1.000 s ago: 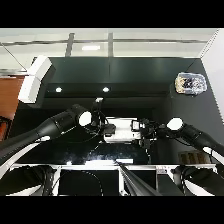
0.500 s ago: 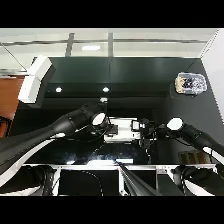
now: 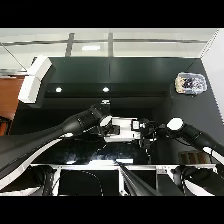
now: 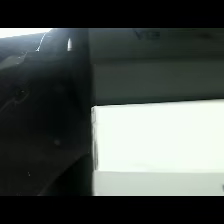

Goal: Fold the box and place the chain.

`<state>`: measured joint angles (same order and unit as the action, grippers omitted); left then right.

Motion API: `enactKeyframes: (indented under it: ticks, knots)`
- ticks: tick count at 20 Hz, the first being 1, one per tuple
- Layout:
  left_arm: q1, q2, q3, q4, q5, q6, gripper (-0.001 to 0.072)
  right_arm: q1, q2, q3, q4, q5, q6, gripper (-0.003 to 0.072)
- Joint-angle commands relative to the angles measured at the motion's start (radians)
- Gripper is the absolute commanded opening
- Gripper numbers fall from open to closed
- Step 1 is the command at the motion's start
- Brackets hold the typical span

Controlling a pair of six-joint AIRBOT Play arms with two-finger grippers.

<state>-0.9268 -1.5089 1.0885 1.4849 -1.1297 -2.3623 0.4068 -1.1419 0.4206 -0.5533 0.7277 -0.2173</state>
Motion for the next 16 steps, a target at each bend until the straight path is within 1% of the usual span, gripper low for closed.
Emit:
enactKeyframes:
  ticks: [1,5,6,7,8,10,11,12,13,16]
  knots:
    - [-0.002,-0.002,0.006,-0.002,0.009,-0.002,0.0025,0.000,0.000,0.001,-0.001,0.000,-0.003,0.0119]
    - [-0.002,-0.002,0.006,-0.005,-0.002,-0.002,0.0032,0.000,0.000,0.001,-0.001,0.000,-0.003,0.0120]
    - [-0.002,-0.002,0.006,-0.005,-0.002,-0.002,0.0113,0.000,0.000,0.001,-0.001,0.000,-0.003,0.0119]
    - [-0.002,-0.002,0.006,-0.008,-0.002,-0.002,0.0254,0.000,0.000,0.001,-0.001,0.000,-0.003,0.0119]
    - [-0.001,-0.001,0.006,-0.008,-0.001,-0.002,0.0332,0.000,0.000,0.001,-0.001,0.000,-0.003,0.0120]
    - [-0.002,0.000,0.006,-0.009,-0.001,-0.002,0.0338,0.000,0.000,0.001,-0.001,0.000,-0.003,0.0120]
    - [-0.002,0.000,0.006,-0.009,-0.001,-0.002,0.0334,0.000,0.000,0.001,-0.001,0.000,-0.003,0.0119]
    - [-0.001,0.000,0.006,-0.008,-0.002,-0.002,0.0241,0.000,0.000,0.001,-0.001,0.000,-0.003,0.0119]
    - [-0.001,0.000,0.006,-0.008,0.000,-0.002,0.0019,0.000,0.000,0.001,-0.001,0.000,-0.003,0.0120]
    - [-0.001,0.000,0.006,-0.008,0.003,-0.002,0.0025,0.000,0.000,0.001,-0.001,0.000,-0.003,0.0120]
